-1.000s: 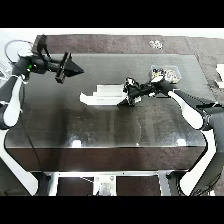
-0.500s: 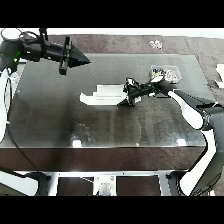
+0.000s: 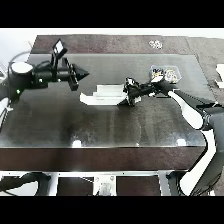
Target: Fold the box and place the chain.
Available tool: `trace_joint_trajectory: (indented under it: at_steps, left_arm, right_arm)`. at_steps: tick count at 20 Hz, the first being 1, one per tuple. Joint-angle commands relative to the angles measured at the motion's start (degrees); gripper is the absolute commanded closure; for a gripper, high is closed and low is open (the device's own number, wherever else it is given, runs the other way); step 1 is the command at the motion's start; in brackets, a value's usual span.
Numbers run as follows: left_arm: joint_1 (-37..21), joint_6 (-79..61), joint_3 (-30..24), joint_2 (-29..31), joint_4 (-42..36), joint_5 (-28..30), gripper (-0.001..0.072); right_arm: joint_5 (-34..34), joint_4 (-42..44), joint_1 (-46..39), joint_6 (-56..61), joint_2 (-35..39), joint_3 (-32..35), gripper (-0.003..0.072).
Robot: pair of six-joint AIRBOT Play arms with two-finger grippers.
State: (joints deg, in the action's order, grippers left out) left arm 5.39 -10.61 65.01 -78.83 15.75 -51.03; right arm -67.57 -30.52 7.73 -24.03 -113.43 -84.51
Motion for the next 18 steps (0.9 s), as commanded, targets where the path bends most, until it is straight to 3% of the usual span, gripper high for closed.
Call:
trace_joint_trajectory:
  at_steps: [1,7,12,18]
  left_arm:
    - [0.1,-3.4,-9.3,0.5,-4.6,5.2,0.0695]
    - [0.2,-10.1,-11.9,-4.0,-5.0,-4.3,0.0693]
    - [0.3,-16.4,-11.7,-8.4,-13.2,-4.5,0.0693]
    - [5.0,-16.1,-7.8,-10.5,-13.0,-4.7,0.0691]
  right_arm:
    - [0.0,0.0,0.0,0.0,0.0,0.0,0.0099]
    - [0.0,0.0,0.0,0.0,0.0,0.0,0.01]
    - [0.0,0.0,0.0,0.0,0.0,0.0,0.0099]
    - [0.0,0.0,0.0,0.0,0.0,0.0,0.01]
